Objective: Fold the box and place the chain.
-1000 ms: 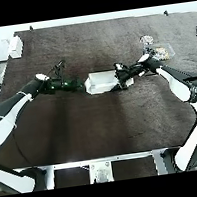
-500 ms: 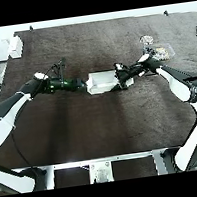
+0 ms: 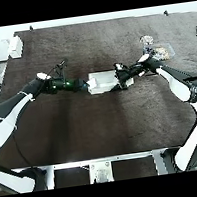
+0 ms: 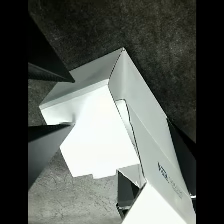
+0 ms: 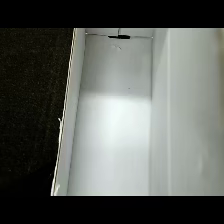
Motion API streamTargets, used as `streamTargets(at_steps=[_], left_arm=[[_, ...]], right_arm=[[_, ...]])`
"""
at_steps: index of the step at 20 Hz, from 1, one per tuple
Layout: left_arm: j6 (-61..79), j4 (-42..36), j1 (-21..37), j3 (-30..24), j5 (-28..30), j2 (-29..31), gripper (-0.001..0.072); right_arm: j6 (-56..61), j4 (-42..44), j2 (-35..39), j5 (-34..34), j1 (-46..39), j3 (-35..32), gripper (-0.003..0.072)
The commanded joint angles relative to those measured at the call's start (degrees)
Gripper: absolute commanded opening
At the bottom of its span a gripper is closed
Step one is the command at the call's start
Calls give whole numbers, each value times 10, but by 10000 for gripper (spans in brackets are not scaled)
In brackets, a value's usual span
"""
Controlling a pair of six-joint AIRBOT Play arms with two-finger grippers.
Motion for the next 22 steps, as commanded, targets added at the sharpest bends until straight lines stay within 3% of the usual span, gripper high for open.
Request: streamTargets(at_steps=[1, 10, 22], left_arm=[[-23, 0, -8, 0, 17, 0, 320], [-102, 36, -30, 24, 32, 0, 320], [-352, 238, -68, 93, 16, 0, 320]], right_arm=[[0, 0, 0, 0, 0, 0, 537], [0, 0, 0, 0, 0, 0, 537], [0, 0, 0, 0, 0, 0, 537]])
